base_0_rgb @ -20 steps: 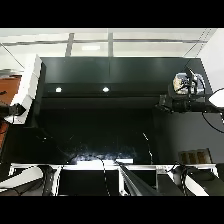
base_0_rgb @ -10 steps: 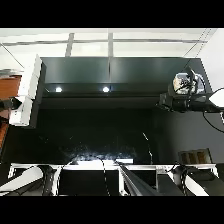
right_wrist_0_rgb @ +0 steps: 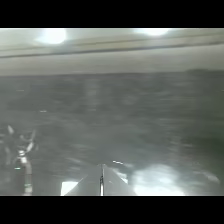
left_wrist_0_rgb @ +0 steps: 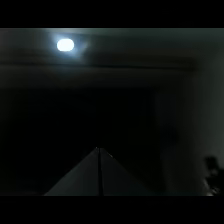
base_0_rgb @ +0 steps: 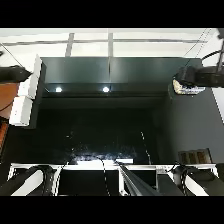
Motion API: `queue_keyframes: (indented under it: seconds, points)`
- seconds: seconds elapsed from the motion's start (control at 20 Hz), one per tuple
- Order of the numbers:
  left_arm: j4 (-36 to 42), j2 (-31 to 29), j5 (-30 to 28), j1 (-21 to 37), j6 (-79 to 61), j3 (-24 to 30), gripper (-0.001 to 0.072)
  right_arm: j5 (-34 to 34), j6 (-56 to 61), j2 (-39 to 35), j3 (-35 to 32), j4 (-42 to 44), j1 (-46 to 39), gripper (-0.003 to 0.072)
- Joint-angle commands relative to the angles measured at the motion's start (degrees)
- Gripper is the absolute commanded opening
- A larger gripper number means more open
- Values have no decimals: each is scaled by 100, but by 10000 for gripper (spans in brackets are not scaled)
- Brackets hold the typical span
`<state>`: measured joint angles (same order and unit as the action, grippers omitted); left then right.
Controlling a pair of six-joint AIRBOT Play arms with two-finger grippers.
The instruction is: Fold the box and place the chain.
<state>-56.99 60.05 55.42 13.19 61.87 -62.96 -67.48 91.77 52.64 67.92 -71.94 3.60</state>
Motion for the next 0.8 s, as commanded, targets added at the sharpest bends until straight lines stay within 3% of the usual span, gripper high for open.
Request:
queue_keyframes:
  seconds: [0.0,0.1,0.2,0.3,0.4,0.75]
  points:
    - [-402,-153,299,-1698,745,-192,28,-730,450,-348,273,-1445,2,23]
    - [-1285,-157,-55,-2723,1650,151,28,-256,649,-966,-503,-1510,17,22]
    - [-1902,-155,-761,-3580,2402,824,29,284,876,-1582,-1670,-1558,164,22]
    - [-2050,-157,-1370,-3980,3047,1467,30,813,1034,-1829,-2704,-1613,334,22]
    - [-2015,-157,-1552,-4030,3182,1821,31,1259,1073,-1825,-3366,-1620,398,23]
    - [-2103,-260,-1333,-3901,3134,1869,31,1416,1067,-1825,-3497,-1659,402,22]
